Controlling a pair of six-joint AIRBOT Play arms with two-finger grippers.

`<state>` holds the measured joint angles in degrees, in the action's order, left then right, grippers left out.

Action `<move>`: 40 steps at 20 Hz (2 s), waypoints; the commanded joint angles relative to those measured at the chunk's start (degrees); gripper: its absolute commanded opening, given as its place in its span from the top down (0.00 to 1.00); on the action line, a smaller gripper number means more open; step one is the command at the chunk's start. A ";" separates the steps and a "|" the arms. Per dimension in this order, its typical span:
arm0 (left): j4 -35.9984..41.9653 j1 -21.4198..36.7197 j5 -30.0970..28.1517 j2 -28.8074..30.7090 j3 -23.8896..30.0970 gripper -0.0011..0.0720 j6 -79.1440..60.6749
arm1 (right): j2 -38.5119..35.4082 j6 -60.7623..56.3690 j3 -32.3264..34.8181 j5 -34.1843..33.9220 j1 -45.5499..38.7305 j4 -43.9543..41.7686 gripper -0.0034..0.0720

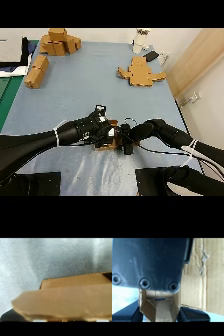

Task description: Fold the box.

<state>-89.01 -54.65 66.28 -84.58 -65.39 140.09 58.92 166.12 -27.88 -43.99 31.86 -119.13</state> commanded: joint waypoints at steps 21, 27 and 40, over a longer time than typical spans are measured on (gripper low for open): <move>21.14 10.84 -3.43 1.25 2.73 0.35 -24.59 | 0.00 -0.07 0.04 -0.04 -0.02 0.02 0.31; 24.52 11.93 -3.78 3.78 6.08 0.35 -28.28 | 0.00 -0.07 0.04 -0.04 -0.02 0.02 0.31; 35.69 20.72 -5.51 8.87 8.44 0.35 -43.71 | 0.00 -0.07 0.04 -0.04 -0.02 0.02 0.31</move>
<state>-59.64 -35.70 60.77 -76.09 -57.21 103.61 58.92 166.08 -27.88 -44.05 31.86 -119.09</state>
